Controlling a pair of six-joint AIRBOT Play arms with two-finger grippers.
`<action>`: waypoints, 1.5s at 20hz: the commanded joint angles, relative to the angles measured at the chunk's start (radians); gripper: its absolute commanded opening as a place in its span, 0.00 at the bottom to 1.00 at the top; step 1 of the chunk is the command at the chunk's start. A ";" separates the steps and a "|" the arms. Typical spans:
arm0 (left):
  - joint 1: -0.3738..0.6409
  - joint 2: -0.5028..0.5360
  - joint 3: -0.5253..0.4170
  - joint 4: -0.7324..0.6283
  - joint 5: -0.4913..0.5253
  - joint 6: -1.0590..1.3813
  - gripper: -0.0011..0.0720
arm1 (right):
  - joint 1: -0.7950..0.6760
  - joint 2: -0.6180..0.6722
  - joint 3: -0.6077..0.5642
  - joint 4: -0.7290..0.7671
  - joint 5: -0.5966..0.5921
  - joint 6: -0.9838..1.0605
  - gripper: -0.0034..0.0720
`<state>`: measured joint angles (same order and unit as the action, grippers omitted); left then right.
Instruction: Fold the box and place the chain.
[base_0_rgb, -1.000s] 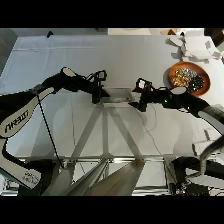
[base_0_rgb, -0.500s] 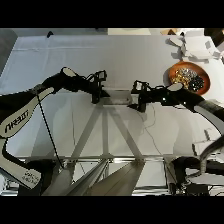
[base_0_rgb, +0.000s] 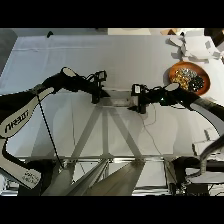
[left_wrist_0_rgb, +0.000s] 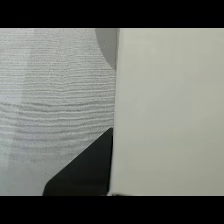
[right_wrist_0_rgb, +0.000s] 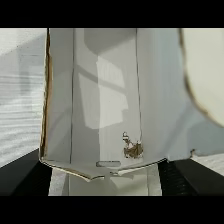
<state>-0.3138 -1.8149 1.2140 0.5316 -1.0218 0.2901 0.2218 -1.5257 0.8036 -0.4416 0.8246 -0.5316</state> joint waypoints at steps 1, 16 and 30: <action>0.000 -0.001 0.000 0.000 0.001 -0.001 0.03 | 0.000 -0.006 0.001 0.005 0.002 -0.002 0.95; 0.000 -0.001 0.000 0.000 0.001 -0.001 0.03 | 0.000 0.023 0.001 0.001 0.004 0.000 0.95; 0.000 -0.001 0.000 0.000 0.001 -0.001 0.03 | 0.000 0.023 0.001 0.001 0.003 0.000 0.95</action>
<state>-0.3138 -1.8149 1.2140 0.5316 -1.0214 0.2886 0.2218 -1.5032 0.8032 -0.4408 0.8280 -0.5320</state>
